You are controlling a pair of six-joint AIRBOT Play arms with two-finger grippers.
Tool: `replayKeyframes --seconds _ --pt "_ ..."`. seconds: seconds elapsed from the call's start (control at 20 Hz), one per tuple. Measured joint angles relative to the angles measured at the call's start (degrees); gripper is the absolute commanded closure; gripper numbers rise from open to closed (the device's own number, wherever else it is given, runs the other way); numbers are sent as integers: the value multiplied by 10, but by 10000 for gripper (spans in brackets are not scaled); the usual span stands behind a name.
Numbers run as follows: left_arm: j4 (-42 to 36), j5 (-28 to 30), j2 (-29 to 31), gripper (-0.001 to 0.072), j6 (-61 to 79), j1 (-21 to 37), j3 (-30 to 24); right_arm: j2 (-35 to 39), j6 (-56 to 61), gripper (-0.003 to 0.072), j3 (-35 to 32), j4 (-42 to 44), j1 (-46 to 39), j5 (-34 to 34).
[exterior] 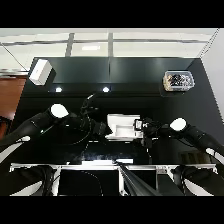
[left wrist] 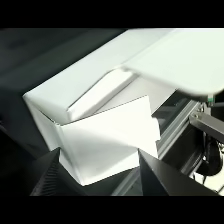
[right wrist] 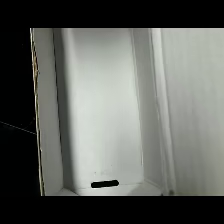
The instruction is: Fold the box and place the chain.
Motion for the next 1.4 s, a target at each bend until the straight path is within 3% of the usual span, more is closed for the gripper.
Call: replayKeyframes --seconds 0.25,0.5,0.7,1.0,1.1,1.3,1.35,1.4 --pt "69 33 -17 148 -89 -46 27 0 0 272 0 0 0 0" --pt "188 69 -31 148 -232 -86 61 0 0 272 0 0 0 0" --pt "271 66 -56 149 -334 -121 92 0 0 271 0 0 0 0" --pt "370 16 -88 154 -474 -157 141 0 0 272 0 0 0 0" --pt "405 -25 -99 221 -526 -163 160 0 0 272 0 0 0 0" --pt "461 -70 -119 239 -605 -191 203 0 0 272 0 0 0 0" --pt "477 -78 -123 304 -623 -199 212 0 0 272 0 0 0 0" --pt "494 -83 -129 314 -642 -208 221 0 0 272 0 0 0 0"
